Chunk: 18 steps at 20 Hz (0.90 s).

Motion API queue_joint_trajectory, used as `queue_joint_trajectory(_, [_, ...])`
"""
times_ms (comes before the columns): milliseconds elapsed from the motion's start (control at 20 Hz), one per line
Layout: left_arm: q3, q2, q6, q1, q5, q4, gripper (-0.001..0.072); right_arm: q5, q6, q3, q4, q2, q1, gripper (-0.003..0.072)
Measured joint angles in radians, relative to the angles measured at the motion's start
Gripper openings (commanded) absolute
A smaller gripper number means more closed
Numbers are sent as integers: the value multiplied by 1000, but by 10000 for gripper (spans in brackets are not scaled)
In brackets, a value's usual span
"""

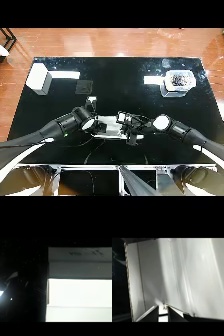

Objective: Fold the box and place the chain.

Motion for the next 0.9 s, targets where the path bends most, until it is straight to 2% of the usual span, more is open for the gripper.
queue_joint_trajectory(100, [0,0,0,0,0,0,24,-19,0,0,10,-11,18,137])
queue_joint_trajectory(200, [0,0,2,0,1,0,24,-35,0,0,14,-21,34,311])
queue_joint_trajectory(250, [0,0,2,0,1,0,24,-42,0,0,17,-25,39,313])
queue_joint_trajectory(300, [0,0,2,0,1,0,24,-47,0,0,18,-26,42,279])
queue_joint_trajectory(350, [0,0,2,0,1,0,24,-52,0,0,17,-29,45,200])
queue_joint_trajectory(400, [0,0,2,0,1,0,24,-56,0,0,16,-30,47,240])
queue_joint_trajectory(450, [0,-1,2,0,1,0,24,-59,0,0,16,-31,48,383])
queue_joint_trajectory(500, [0,-1,1,0,2,0,24,-60,0,0,16,-31,49,357])
queue_joint_trajectory(550, [0,-1,1,0,2,0,24,-62,0,0,16,-32,50,174])
queue_joint_trajectory(600, [0,-1,1,0,2,0,24,-64,0,0,14,-32,50,121])
queue_joint_trajectory(650, [0,-1,1,0,2,0,24,-66,0,0,14,-32,51,116])
queue_joint_trajectory(700, [0,-1,1,0,2,0,24,-66,1,0,13,-31,50,25])
queue_joint_trajectory(800, [0,-1,0,0,2,0,23,-43,71,5,13,-11,34,22])
queue_joint_trajectory(900, [0,-1,0,0,2,0,23,45,222,13,12,34,-19,22])
